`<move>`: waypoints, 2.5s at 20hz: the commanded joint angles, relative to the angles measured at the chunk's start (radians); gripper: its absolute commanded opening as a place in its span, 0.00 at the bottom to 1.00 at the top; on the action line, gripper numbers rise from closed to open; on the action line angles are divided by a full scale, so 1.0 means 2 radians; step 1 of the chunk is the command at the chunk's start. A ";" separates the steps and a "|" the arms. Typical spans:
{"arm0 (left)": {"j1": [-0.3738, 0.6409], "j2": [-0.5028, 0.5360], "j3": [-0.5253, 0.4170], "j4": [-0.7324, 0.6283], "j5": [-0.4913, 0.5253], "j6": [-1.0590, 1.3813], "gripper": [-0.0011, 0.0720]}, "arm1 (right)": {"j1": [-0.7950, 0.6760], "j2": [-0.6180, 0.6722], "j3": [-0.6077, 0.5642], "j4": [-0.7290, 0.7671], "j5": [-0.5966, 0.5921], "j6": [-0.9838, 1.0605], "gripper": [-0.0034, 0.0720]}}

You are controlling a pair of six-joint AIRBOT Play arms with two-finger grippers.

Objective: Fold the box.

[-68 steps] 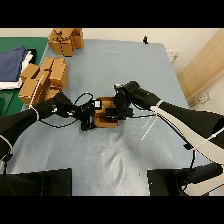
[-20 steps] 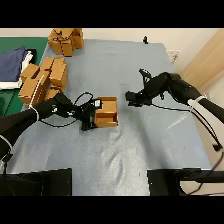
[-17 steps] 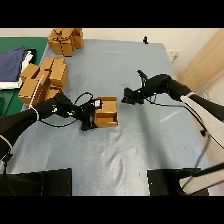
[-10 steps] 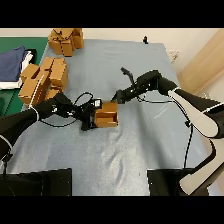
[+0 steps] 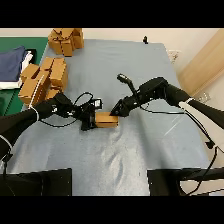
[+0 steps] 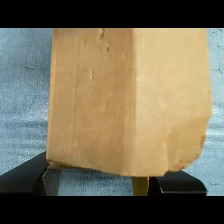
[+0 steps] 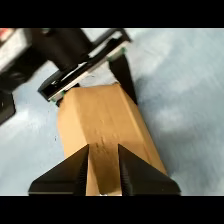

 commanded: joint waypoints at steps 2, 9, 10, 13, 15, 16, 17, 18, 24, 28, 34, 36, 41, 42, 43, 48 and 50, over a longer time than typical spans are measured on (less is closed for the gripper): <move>0.000 0.000 0.000 0.000 0.000 0.000 0.40 | 0.038 0.010 -0.010 -0.020 0.051 -0.139 0.57; 0.000 0.000 0.000 0.000 0.000 0.000 0.40 | 0.065 0.010 -0.010 -0.075 0.080 -0.137 0.69; 0.000 0.000 0.000 0.000 0.000 0.000 0.40 | 0.069 0.010 -0.010 -0.086 0.081 -0.133 0.69; 0.000 0.000 0.000 0.000 0.000 0.000 0.40 | 0.079 0.010 -0.010 -0.103 0.103 -0.120 0.51; 0.000 0.000 0.000 0.000 -0.001 0.000 0.40 | 0.080 0.011 -0.009 -0.100 0.097 -0.120 0.40; 0.000 0.000 0.000 0.000 -0.001 0.000 0.40 | 0.080 0.013 -0.009 -0.100 0.093 -0.120 0.40; 0.000 0.000 0.000 0.000 -0.001 0.000 0.40 | 0.080 0.016 -0.009 -0.100 0.088 -0.120 0.40; 0.000 0.000 0.000 0.000 -0.001 0.000 0.40 | 0.080 0.019 -0.009 -0.100 0.084 -0.120 0.39; 0.000 0.000 0.000 0.000 -0.001 0.000 0.40 | 0.080 0.033 -0.009 -0.101 0.073 -0.120 0.23; 0.000 0.000 0.000 0.000 -0.001 0.000 0.40 | 0.080 0.033 -0.009 -0.102 0.076 -0.120 0.17; 0.000 0.000 0.000 0.000 -0.001 0.000 0.40 | 0.080 0.026 -0.009 -0.115 0.076 -0.120 0.49; 0.000 0.000 0.000 0.000 -0.001 0.000 0.40 | 0.081 0.023 -0.009 -0.133 0.092 -0.119 0.49; 0.000 0.000 0.000 0.000 -0.001 0.000 0.40 | 0.102 0.023 -0.009 -0.163 0.125 -0.110 0.36; 0.000 0.000 0.000 0.000 -0.001 0.000 0.40 | 0.108 0.023 -0.009 -0.164 0.124 -0.110 0.28; 0.000 0.000 0.000 0.000 -0.001 0.000 0.40 | 0.111 0.023 -0.009 -0.163 0.124 -0.110 0.26; 0.000 0.000 0.000 0.000 -0.002 0.000 0.40 | 0.115 0.034 -0.009 -0.162 0.108 -0.098 0.10; 0.000 0.000 0.000 0.000 -0.001 0.000 0.40 | 0.115 0.040 -0.009 -0.162 0.105 -0.098 0.09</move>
